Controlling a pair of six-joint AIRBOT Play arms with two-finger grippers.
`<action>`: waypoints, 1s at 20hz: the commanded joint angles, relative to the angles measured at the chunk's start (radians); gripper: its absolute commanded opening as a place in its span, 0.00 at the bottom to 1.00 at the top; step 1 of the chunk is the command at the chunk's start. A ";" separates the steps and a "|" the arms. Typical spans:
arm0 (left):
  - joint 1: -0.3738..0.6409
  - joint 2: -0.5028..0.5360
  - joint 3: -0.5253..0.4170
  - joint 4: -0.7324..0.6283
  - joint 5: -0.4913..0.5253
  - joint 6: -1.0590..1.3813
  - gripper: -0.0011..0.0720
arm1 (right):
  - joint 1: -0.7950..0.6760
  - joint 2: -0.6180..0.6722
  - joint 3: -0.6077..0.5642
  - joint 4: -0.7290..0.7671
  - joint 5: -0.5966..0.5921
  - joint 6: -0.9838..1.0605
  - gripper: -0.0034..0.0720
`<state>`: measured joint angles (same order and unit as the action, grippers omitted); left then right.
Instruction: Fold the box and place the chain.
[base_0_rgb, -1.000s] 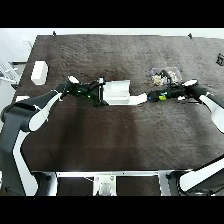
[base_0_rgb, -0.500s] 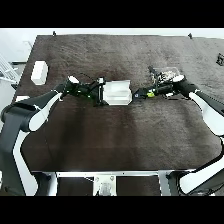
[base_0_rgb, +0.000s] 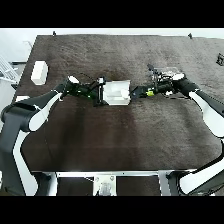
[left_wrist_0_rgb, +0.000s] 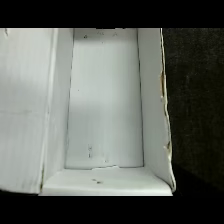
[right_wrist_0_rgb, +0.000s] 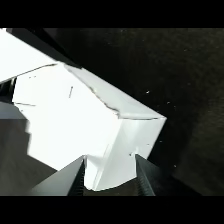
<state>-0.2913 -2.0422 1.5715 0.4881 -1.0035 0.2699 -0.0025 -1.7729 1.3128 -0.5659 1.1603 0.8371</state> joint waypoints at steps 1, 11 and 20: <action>0.001 0.000 0.000 0.000 0.000 0.000 0.74 | 0.002 0.001 0.001 0.024 0.002 0.001 0.54; 0.001 0.000 0.000 0.000 0.000 0.000 0.74 | 0.050 0.001 0.017 -0.069 -0.013 0.083 0.62; 0.001 0.000 0.000 0.000 0.000 0.000 0.74 | 0.140 0.000 0.138 -0.348 -0.018 0.303 0.63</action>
<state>-0.2909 -2.0422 1.5715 0.4885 -1.0035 0.2699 0.0986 -1.7729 1.4181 -0.7956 1.1458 1.0531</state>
